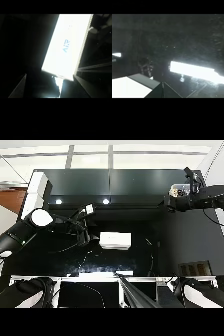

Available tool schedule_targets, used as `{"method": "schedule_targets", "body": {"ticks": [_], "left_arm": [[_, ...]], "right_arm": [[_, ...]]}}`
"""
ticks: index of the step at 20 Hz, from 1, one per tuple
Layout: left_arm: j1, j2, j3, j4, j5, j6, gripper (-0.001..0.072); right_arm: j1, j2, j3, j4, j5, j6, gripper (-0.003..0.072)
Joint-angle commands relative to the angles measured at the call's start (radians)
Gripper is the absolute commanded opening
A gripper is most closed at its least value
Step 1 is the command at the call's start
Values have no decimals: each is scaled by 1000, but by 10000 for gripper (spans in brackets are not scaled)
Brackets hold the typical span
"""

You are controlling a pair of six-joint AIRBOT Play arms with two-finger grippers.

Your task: Fold the box and place the chain.

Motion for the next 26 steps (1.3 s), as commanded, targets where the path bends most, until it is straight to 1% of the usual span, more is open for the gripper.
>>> {"method": "schedule_targets", "body": {"ticks": [1, 3, 5, 7, 13, 19, 23, 26], "left_arm": [[-27, -32, 10, -56, 71, 1, 705], [-58, -65, 22, -56, 86, 1, 705], [-98, -93, 22, -52, 133, 60, 704], [-125, -101, 22, -57, 156, 88, 704], [-166, -126, 25, -68, 144, 87, 704], [-223, -169, 25, -67, 167, 133, 704], [-226, -173, 25, -68, 174, 152, 703], [-226, -174, 25, -98, 175, 155, 702]], "right_arm": [[-8, 0, 1, -4, 4, -4, 19], [-8, 0, 1, -4, 3, -4, 19], [-8, 0, 1, -4, 3, -4, 19], [-8, 0, 1, -5, 2, -4, 19], [-8, 0, 1, -5, 4, -5, 19], [-8, 0, 1, -5, 4, -5, 19], [-8, 0, 1, -5, 4, -5, 19], [-8, 0, 1, -5, 3, -5, 19]]}}
